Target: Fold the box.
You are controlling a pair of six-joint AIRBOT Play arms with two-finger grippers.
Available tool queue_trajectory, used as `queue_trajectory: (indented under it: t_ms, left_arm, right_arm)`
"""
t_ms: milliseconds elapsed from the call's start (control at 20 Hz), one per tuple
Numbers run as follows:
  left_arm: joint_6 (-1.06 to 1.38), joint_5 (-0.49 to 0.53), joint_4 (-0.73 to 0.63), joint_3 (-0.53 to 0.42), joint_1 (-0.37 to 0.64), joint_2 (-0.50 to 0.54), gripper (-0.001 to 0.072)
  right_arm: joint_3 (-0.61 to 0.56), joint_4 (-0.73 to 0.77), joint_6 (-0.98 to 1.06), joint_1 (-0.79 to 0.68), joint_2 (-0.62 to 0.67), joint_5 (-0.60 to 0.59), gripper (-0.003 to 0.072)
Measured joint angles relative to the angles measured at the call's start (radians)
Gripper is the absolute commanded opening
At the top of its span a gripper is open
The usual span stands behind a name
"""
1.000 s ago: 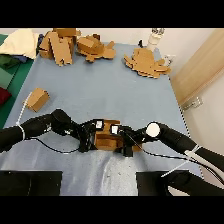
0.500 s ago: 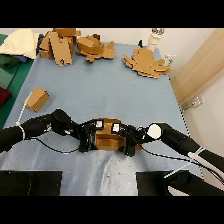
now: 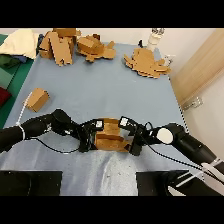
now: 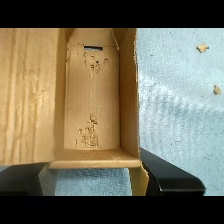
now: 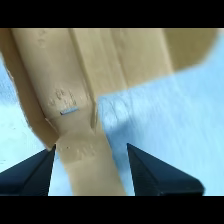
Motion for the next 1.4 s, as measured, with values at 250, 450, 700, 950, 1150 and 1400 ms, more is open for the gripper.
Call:
queue_trajectory:
  t_ms: [250,450,700,950,1150,1400]
  left_arm:
    - [-0.001,0.008,0.0,0.0,0.0,0.0,0.0517]
    - [-0.006,0.022,0.0,0.0,-0.001,0.0,0.0516]
    - [-0.062,0.122,0.002,0.0,-0.001,0.0,0.0516]
    - [-0.077,0.165,0.034,0.001,-0.001,0.0,0.0516]
    - [-0.08,0.158,0.075,0.001,-0.001,0.0,0.0517]
    - [-0.082,0.146,0.093,0.002,-0.001,0.0,0.0516]
  right_arm:
    - [0.0,-0.013,0.258,0.0,0.153,0.052,0.072]
    - [0.0,0.058,0.364,0.0,0.253,0.056,0.072]
    - [0.0,0.113,0.404,0.0,0.279,0.026,0.072]
    - [0.0,0.179,0.413,0.0,0.255,-0.044,0.0718]
    - [0.0,0.228,0.447,0.0,0.245,-0.124,0.0008]
    - [0.0,0.273,0.596,0.0,0.181,-0.159,0.0006]
